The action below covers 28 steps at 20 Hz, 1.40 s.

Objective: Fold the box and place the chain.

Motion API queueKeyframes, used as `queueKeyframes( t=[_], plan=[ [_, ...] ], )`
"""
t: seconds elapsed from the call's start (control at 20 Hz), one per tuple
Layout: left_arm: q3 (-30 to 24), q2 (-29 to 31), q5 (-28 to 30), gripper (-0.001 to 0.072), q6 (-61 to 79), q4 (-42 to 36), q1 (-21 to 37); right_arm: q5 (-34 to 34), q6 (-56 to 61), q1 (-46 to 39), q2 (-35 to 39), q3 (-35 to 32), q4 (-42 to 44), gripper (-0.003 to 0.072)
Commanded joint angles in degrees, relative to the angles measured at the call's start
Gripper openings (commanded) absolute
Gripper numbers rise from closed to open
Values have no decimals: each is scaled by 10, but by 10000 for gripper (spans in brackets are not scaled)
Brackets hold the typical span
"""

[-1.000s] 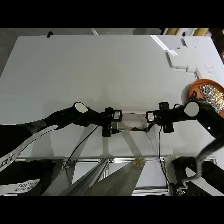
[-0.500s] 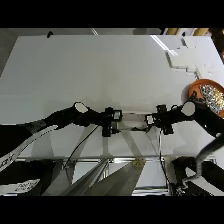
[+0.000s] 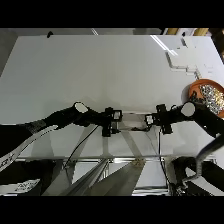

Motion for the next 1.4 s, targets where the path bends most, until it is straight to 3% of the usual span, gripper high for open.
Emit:
queueKeyframes(
  t=[0.0,0.55,0.6,0.75,0.9,1.35],
  plan=[
    [0,0,0,273,0,0,0,17,0,0,1,0,-2,17],
    [0,0,0,273,0,0,0,123,46,0,134,-1,7,16],
    [0,0,0,273,0,0,0,120,46,0,130,-2,9,18],
    [0,0,0,273,0,0,0,72,41,0,106,-17,6,167],
    [0,0,0,273,0,0,0,31,29,0,73,-19,-3,169],
    [0,0,0,273,0,0,0,-5,-37,0,28,-19,-2,169]
  ],
)
